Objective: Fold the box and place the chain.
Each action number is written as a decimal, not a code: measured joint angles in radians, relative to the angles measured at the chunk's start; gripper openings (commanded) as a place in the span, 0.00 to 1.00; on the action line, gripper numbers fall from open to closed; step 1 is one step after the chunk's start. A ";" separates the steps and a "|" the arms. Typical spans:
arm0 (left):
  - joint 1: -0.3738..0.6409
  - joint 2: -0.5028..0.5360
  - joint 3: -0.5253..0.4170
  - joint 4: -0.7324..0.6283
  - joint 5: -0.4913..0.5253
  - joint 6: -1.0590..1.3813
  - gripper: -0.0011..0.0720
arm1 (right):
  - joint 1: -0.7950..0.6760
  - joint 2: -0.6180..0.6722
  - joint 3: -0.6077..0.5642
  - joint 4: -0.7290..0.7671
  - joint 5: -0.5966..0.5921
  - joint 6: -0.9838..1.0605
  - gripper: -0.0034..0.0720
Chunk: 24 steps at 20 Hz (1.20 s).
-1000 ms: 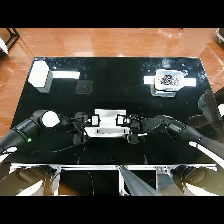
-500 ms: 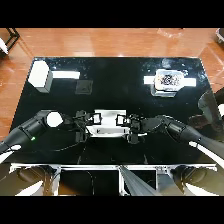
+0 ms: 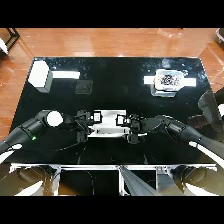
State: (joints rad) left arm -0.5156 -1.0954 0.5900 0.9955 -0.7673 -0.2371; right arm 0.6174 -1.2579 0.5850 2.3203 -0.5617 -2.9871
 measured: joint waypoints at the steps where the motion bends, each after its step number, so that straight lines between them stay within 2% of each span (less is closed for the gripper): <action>1: 0.000 -0.004 0.000 -0.009 0.000 0.002 0.47 | 0.000 0.000 0.000 0.000 0.000 0.000 0.30; 17: 0.000 -0.050 0.000 -0.166 0.012 0.019 0.45 | 0.000 0.000 -0.001 -0.002 0.000 0.001 0.30; 18: 0.000 -0.052 0.000 -0.168 0.017 0.021 0.49 | 0.000 0.000 -0.001 -0.002 0.000 0.001 0.30; 19: 0.000 -0.053 0.000 -0.169 0.020 0.022 0.62 | 0.000 0.000 -0.001 -0.002 0.000 0.001 0.30; 20: 0.000 -0.053 0.000 -0.172 0.019 0.023 0.64 | 0.000 0.000 -0.001 -0.002 0.000 0.001 0.30; 21: 0.000 -0.055 0.000 -0.174 0.019 0.024 0.51 | 0.000 0.000 -0.001 -0.002 0.000 0.001 0.30; 22: 0.000 -0.055 0.000 -0.173 0.022 0.024 0.42 | 0.000 0.000 -0.001 -0.002 0.000 0.001 0.30; 24: 0.000 -0.055 0.000 -0.173 0.017 0.027 0.32 | 0.000 0.000 -0.001 -0.003 0.000 -0.001 0.30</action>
State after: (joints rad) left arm -0.5156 -1.1503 0.5896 0.8223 -0.7506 -0.2104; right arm 0.6174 -1.2579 0.5842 2.3177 -0.5621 -2.9879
